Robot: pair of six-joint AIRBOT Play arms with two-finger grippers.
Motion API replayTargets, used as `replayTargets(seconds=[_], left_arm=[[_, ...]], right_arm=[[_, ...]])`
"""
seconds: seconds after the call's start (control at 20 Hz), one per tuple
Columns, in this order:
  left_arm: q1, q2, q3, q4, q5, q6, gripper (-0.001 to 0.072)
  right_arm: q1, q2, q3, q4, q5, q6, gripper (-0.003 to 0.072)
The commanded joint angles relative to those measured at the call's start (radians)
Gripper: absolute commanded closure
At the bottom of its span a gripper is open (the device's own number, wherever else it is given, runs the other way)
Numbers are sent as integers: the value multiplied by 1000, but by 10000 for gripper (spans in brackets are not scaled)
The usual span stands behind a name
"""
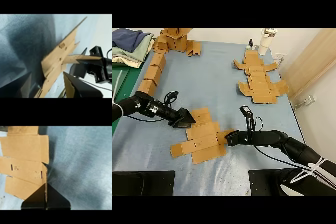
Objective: Fold the box.
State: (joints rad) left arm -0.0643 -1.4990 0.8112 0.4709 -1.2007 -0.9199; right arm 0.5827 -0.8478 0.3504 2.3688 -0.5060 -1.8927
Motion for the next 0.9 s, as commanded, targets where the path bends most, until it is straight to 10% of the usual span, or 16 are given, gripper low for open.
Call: replayTargets(seconds=[0.0,0.25,0.35,0.55,0.85], left_arm=[[-48,-56,1,-86,42,67,125],[-65,-93,27,-269,33,213,127],[-65,-93,29,-260,-9,240,318],[-65,-93,29,-223,-41,259,413],[-65,-93,29,-126,-63,259,419]], right_arm=[[12,1,-1,-8,24,-1,684],[12,1,-1,-8,-10,-1,684],[12,1,-1,-9,-10,-1,684],[12,1,-1,-15,-10,-1,684],[12,0,-1,-20,-10,-1,684]])
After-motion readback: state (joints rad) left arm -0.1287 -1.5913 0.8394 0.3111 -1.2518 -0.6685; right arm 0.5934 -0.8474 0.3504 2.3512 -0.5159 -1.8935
